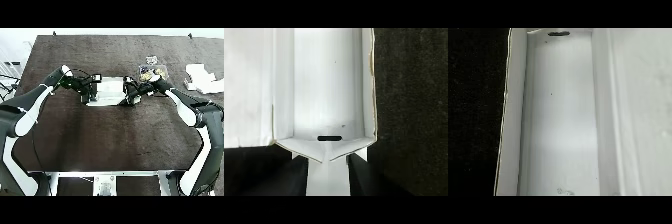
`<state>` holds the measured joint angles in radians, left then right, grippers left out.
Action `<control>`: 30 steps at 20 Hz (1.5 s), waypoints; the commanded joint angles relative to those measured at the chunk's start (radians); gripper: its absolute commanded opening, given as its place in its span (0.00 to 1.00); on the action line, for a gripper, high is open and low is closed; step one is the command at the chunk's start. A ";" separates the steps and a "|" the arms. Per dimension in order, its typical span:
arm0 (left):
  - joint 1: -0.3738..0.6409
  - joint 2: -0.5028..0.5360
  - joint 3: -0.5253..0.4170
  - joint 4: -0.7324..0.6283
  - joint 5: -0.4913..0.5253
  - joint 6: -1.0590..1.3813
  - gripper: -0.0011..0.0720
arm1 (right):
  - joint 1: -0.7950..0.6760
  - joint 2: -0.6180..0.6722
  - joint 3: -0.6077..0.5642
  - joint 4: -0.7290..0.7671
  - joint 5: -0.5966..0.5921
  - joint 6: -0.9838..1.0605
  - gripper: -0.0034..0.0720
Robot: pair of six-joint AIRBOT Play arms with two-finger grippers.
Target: Fold the box and place the chain.
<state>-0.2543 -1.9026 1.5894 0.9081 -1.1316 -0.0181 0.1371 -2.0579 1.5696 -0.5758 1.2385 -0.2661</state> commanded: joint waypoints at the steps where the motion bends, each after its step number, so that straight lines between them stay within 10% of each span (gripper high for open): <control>1: -0.001 -0.001 0.000 -0.004 0.007 0.001 0.41 | 0.000 0.000 0.000 0.000 0.001 0.000 0.76; 15: -0.001 -0.002 -0.022 -0.206 0.042 0.113 0.41 | 0.000 0.000 0.000 0.000 0.001 0.000 0.76; 16: -0.001 -0.002 -0.022 -0.206 0.039 0.113 0.61 | 0.000 0.000 0.000 0.000 0.000 0.000 0.76; 21: -0.001 -0.002 -0.022 -0.216 0.022 0.105 0.72 | 0.000 0.000 0.000 0.000 0.000 0.000 0.76; 22: -0.001 -0.002 -0.022 -0.216 0.023 0.103 0.88 | 0.000 0.000 0.000 0.000 0.000 0.000 0.76; 30: -0.001 -0.002 -0.022 -0.212 0.020 0.086 0.91 | 0.000 0.000 0.000 0.000 0.000 0.000 0.76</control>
<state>-0.2546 -1.9041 1.5673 0.6952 -1.1091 0.0792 0.1364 -2.0579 1.5696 -0.5758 1.2385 -0.2668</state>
